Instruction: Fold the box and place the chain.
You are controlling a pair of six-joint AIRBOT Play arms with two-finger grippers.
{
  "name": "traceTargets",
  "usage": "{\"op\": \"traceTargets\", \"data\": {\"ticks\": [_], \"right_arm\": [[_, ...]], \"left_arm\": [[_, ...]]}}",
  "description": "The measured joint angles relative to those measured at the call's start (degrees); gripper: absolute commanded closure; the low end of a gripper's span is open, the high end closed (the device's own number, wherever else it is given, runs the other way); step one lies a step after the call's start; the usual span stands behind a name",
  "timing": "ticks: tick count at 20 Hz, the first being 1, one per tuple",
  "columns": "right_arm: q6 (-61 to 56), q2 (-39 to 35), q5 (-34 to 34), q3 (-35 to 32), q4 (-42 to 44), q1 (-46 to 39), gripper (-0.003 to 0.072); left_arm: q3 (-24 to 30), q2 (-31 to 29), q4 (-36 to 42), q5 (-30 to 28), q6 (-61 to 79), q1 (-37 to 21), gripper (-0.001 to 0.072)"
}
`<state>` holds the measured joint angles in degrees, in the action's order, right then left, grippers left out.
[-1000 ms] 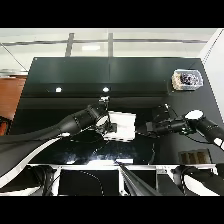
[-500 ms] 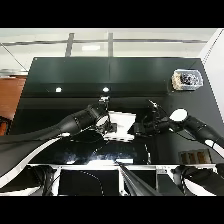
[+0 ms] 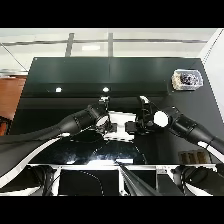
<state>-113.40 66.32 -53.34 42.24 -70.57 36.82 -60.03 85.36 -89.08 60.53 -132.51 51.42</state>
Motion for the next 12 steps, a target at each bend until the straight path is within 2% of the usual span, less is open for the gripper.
{"op": "traceTargets", "data": {"ticks": [1,2,11,12], "right_arm": [[-2.19,0.04,-0.85,0.52,-1.51,0.46,0.0337],[-4.00,0.11,-1.60,0.98,-2.84,0.79,0.0348],[-14.88,4.26,-7.37,5.16,-10.45,5.29,0.0350],[-15.78,4.90,-7.96,5.84,-11.06,5.62,0.0387]], "left_arm": [[0.00,0.00,0.00,-0.02,-0.02,0.00,0.0679],[0.00,0.00,0.02,-0.07,0.00,0.00,0.0680],[0.00,0.00,-0.04,0.02,-0.07,0.00,0.0679],[0.00,0.00,-0.04,0.04,-0.07,0.00,0.0679]]}}
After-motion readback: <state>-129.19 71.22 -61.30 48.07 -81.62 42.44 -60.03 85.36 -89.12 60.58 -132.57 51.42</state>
